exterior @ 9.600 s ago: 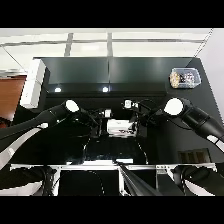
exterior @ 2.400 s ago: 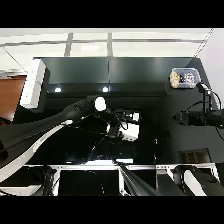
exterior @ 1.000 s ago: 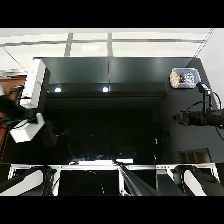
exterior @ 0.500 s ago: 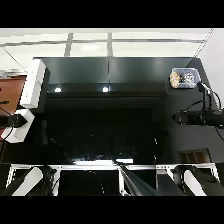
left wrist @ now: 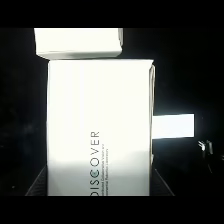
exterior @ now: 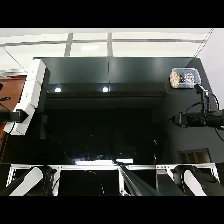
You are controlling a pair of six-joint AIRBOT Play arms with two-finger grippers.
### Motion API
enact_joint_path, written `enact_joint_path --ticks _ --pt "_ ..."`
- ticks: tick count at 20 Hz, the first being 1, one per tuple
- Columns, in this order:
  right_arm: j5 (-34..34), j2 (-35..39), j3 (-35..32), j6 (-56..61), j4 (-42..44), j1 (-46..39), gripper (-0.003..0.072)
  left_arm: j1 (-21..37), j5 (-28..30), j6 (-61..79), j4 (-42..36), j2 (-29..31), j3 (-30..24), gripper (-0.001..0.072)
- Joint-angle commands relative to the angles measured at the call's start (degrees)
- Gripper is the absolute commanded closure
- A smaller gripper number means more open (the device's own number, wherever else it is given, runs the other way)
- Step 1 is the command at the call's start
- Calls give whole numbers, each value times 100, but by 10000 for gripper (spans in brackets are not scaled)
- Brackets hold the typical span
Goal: Fold the box and place the chain.
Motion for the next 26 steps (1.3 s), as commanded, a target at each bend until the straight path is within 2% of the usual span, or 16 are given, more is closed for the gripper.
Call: enact_joint_path --ticks 1,15,16,18,22,26 --pt "52 2 -2 -2 0 -4 672 -22 210 44 -20 -111 -4 303" --pt "57 2 -4 4 20 -4 672 -22 809 44 -247 -240 -4 302" --pt "63 2 -2 4 20 -4 672 -22 841 46 -291 -238 -4 289" --pt "85 2 -2 7 22 -4 672 -22 940 39 -304 -238 -4 -5" --pt "153 2 -2 4 24 -4 672 -118 772 20 -302 -105 289 -5" --pt "140 2 31 -240 573 11 672 -496 352 -76 -356 267 1134 -1"
